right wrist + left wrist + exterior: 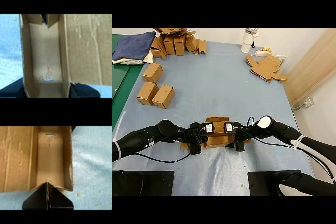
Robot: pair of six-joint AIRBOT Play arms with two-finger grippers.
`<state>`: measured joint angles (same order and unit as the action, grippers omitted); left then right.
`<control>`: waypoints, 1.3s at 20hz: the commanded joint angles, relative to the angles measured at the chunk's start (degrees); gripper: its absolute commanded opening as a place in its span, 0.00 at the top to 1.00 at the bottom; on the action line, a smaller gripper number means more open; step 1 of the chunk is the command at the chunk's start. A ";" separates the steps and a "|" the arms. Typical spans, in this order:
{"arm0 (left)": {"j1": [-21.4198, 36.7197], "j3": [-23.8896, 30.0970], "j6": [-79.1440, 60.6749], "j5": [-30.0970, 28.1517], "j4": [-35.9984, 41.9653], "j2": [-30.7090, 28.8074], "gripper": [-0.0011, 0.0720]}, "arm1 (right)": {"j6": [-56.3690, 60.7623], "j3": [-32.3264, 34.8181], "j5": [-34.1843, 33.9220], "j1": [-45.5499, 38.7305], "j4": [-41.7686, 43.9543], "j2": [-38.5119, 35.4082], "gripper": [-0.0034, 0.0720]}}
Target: Fold the box.
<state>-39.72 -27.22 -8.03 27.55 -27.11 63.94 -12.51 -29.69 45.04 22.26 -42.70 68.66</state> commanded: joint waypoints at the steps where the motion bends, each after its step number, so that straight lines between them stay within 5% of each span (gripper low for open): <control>1: -1.01 -0.74 -0.52 -1.33 0.39 1.14 0.97 | 0.02 0.02 0.07 0.00 0.04 -0.04 0.18; 5: -1.01 -0.83 0.11 -1.92 0.57 1.14 0.97 | 0.02 0.02 0.07 0.00 0.04 -0.04 0.18; 6: -1.01 -0.81 0.07 -1.95 0.57 1.14 0.89 | 0.02 0.02 0.07 0.00 0.04 -0.04 0.18; 7: -1.01 -0.81 0.11 -1.97 0.61 1.14 0.48 | 0.02 0.02 0.09 0.00 0.04 -0.04 0.18; 8: -1.01 -0.83 0.09 -2.03 0.90 1.14 0.32 | 0.02 0.02 0.09 0.00 0.04 -0.04 0.18; 12: -1.01 -0.83 0.09 -2.08 1.03 1.14 0.32 | 0.02 0.02 0.07 0.00 0.04 -0.04 0.18; 17: -1.01 -0.81 0.11 -2.71 0.98 1.14 0.37 | 0.02 0.02 0.07 0.00 0.04 -0.04 0.18; 19: -0.76 -0.83 0.09 -4.70 0.09 0.83 0.98 | 0.02 0.02 0.07 0.00 0.04 -0.04 0.18; 23: -0.55 -0.90 10.16 -8.52 -1.20 -4.48 0.97 | 0.02 0.02 -0.07 0.00 0.02 -0.04 0.18; 26: -0.17 -0.85 43.78 -6.16 -23.65 -11.98 0.97 | 0.02 0.02 -0.09 0.00 0.00 -0.04 0.18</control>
